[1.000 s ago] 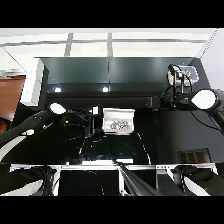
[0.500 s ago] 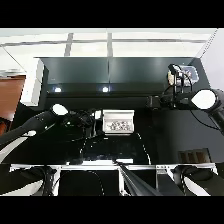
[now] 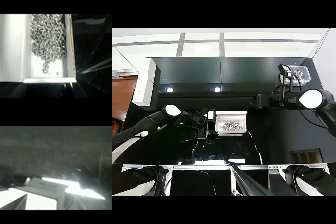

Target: Fold the box and place the chain.

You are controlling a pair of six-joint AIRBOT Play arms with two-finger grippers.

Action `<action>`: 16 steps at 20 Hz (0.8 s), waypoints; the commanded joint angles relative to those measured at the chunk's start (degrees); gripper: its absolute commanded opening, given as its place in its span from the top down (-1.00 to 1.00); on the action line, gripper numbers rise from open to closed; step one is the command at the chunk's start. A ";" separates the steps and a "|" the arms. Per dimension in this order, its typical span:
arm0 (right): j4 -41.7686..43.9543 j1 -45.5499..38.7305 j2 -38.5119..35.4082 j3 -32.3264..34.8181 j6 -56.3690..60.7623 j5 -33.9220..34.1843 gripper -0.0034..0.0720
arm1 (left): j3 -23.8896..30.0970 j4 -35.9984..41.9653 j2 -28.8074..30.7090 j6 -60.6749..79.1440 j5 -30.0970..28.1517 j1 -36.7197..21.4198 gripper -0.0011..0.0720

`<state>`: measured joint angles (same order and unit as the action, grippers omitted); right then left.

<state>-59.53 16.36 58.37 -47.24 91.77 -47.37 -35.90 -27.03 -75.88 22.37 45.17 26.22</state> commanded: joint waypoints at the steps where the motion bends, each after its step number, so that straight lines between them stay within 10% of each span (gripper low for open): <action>1: 6.71 1.29 3.45 0.11 -4.42 7.61 -0.89 | -0.02 -0.15 -0.02 -0.02 -0.20 0.04 -0.29; 10: 16.04 4.87 7.23 -0.59 -64.00 -6.21 -0.89 | -0.02 -0.15 -0.02 -0.02 -0.22 0.04 -0.29; 16: 13.99 8.55 7.65 -0.52 -75.36 -7.52 -0.89 | -0.02 -0.15 -0.02 -0.04 -0.22 0.04 -0.29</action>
<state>-45.04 23.57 65.76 -47.70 24.60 -53.45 -35.92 -27.16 -75.88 22.31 44.99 26.22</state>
